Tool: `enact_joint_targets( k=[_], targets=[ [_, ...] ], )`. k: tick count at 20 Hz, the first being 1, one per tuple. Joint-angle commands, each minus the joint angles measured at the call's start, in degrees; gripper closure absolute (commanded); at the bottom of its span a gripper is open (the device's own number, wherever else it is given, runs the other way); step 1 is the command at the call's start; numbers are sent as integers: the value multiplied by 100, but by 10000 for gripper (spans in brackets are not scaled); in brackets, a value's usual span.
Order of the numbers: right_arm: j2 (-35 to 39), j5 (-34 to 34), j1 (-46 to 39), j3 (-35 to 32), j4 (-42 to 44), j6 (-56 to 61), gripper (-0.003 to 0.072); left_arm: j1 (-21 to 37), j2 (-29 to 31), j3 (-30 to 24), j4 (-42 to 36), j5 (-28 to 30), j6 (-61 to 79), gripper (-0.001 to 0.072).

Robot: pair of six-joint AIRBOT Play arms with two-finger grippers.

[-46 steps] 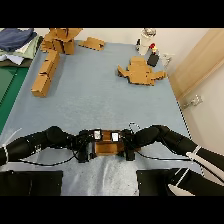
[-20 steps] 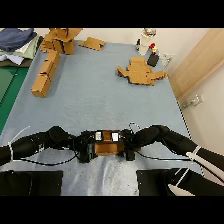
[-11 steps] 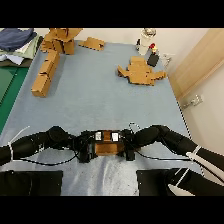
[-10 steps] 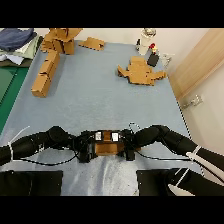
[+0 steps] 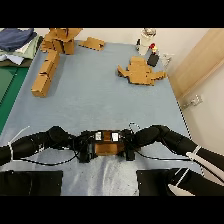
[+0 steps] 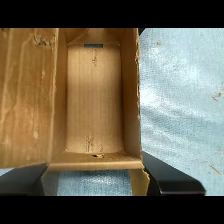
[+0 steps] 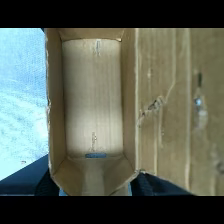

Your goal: Fold the box.

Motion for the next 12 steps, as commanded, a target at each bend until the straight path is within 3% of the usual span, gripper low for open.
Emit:
enact_joint_targets(
  k=[1, 5, 6, 9, 12],
  targets=[
    [0, -2, -2, 0, 42, 7, 182, 2, -2, 0, 2, 2, 0, 188],
    [0, -37, -2, 2, 131, 7, 179, 2, -2, 2, 2, 2, 0, 189],
    [0, 11, -2, 13, 177, 7, 91, 2, -2, 2, 2, 2, 0, 188],
    [7, -361, -13, 92, 109, 46, -29, 2, -2, 2, 2, 2, 0, 188],
    [7, -474, -13, 94, 92, 55, -28, 2, -4, 2, 2, 4, 0, 188]
  ],
)
